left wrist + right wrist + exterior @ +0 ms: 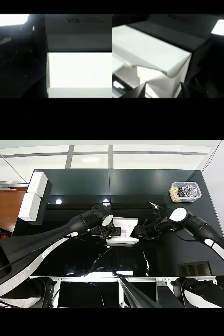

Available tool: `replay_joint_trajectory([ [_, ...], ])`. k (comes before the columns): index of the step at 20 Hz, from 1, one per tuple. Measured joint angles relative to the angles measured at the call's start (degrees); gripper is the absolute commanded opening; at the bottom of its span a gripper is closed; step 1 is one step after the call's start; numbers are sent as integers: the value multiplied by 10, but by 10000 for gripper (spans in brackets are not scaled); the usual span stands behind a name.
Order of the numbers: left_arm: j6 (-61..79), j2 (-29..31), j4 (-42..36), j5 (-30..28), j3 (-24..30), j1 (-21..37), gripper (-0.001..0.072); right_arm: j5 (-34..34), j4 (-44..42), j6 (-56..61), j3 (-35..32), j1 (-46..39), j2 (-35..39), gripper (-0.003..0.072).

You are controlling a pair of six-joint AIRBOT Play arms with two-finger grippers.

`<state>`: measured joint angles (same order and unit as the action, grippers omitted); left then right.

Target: Fold the box and place the chain.

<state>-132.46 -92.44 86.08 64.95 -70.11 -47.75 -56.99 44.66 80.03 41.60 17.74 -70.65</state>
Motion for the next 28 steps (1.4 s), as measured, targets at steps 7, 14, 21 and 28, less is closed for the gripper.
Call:
replay_joint_trajectory([
  [7, 0, 0, 0, 0, 0, 0, 31, 17, 203, 200, 66, 115, -9, 379],
  [14, 0, 0, 0, 0, 0, 0, 30, -6, 305, 329, 107, 173, -35, 303],
  [21, 0, 0, 0, -3, 0, 0, 31, -14, 323, 371, 111, 180, -57, 303],
  [28, 0, 0, 0, -2, 0, 0, 31, -22, 350, 392, 112, 181, -76, 303],
])
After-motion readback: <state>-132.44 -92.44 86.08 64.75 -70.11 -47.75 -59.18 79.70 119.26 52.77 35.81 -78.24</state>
